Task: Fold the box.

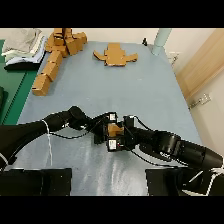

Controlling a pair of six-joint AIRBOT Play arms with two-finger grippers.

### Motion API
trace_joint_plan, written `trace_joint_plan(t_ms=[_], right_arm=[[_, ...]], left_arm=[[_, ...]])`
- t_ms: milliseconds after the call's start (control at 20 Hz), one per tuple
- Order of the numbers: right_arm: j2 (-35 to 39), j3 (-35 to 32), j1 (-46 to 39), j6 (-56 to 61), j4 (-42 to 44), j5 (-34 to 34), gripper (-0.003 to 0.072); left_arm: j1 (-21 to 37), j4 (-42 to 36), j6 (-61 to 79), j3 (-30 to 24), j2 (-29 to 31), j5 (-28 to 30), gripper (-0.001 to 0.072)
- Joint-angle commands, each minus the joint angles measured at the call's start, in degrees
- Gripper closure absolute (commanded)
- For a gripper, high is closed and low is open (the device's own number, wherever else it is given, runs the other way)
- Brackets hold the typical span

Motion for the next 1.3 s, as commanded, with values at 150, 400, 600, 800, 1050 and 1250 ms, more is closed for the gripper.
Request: trace_joint_plan(t_ms=[150, 400, 600, 800, 1050, 1250], right_arm=[[-0.3, 0.0, -0.7, 0.0, -0.4, 0.7, 0.0260], [-2.3, 0.0, -0.7, 0.0, 1.5, 0.7, 0.0285], [-2.6, 0.0, -0.7, 0.0, 2.7, 0.6, 0.0390], [-2.5, 0.0, -0.5, 0.0, 2.7, 0.6, 0.0424], [-1.5, 0.0, -0.5, 0.0, 2.8, 0.1, 0.0533], [-0.8, 0.0, -0.5, 0.0, 4.9, -1.4, 0.0533]], left_arm=[[0.0, 0.0, 0.0, 0.0, 0.0, 0.0, 0.0231], [0.0, 0.0, 0.0, 0.0, 0.0, 0.0, 0.0231], [0.0, 0.0, 0.0, 0.0, 0.0, 0.0, 0.0231], [0.0, 0.0, 0.0, 0.0, 0.0, 0.0, 0.0231], [0.0, 0.0, 0.0, 0.0, 0.0, 0.0, 0.0231], [0.0, 0.0, 0.0, 0.0, 0.0, 0.0, 0.0231]])
